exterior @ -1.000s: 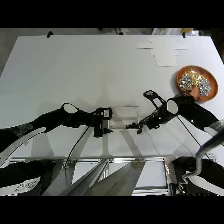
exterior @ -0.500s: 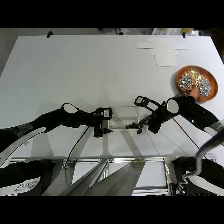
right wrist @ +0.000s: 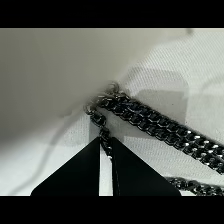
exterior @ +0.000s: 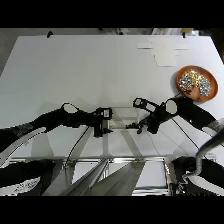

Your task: Fold the box and place the chain.

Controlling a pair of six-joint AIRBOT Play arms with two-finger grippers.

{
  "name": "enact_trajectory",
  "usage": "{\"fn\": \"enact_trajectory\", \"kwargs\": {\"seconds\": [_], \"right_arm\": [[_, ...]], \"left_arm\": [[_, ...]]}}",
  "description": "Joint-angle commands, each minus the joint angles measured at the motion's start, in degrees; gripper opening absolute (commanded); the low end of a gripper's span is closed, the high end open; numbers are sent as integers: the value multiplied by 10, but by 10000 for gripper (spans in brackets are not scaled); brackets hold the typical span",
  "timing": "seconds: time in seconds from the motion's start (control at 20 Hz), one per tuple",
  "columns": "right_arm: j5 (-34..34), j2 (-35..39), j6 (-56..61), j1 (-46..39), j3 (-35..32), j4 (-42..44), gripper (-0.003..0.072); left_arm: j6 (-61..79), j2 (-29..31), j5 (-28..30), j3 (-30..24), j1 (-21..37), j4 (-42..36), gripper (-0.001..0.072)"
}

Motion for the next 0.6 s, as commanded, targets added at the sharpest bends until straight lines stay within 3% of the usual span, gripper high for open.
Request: {"fn": "enact_trajectory", "kwargs": {"seconds": [0.0,0.15,0.35,0.55], "right_arm": [[-2,2,5,1,-6,1,18],[4,44,5,0,-6,-8,18],[28,160,5,0,-2,-24,17],[84,248,26,0,44,-14,17]], "left_arm": [[0,0,0,0,0,0,171],[0,0,0,0,0,0,171],[0,0,0,0,0,0,171],[0,0,0,0,0,0,171]]}}
